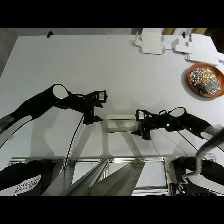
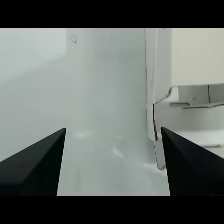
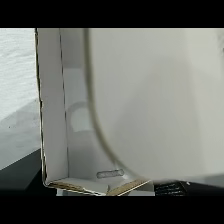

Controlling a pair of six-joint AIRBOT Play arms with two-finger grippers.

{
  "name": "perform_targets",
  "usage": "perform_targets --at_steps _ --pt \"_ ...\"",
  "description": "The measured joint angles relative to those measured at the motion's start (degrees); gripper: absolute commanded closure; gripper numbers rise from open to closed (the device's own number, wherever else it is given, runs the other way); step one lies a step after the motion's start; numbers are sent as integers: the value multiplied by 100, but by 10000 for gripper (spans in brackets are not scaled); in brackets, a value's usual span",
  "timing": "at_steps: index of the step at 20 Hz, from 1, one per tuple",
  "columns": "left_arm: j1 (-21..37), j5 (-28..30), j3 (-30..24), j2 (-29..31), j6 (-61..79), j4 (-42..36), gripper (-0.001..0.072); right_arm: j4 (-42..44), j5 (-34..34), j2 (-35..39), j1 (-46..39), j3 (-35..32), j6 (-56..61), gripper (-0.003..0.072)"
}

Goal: Fold the box and place the chain.

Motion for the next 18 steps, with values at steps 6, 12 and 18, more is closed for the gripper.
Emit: perform_targets --at_steps 6,12,18 --pt "26 -297 0 828 -1172 1060 70 -13 4 0 0 0 -13 285" --pt "15 -796 0 1333 -1565 1268 651 -15 9 0 0 0 -17 285" --pt "-409 -1368 -7 1384 -1626 872 702 -17 11 -2 0 2 -17 285"
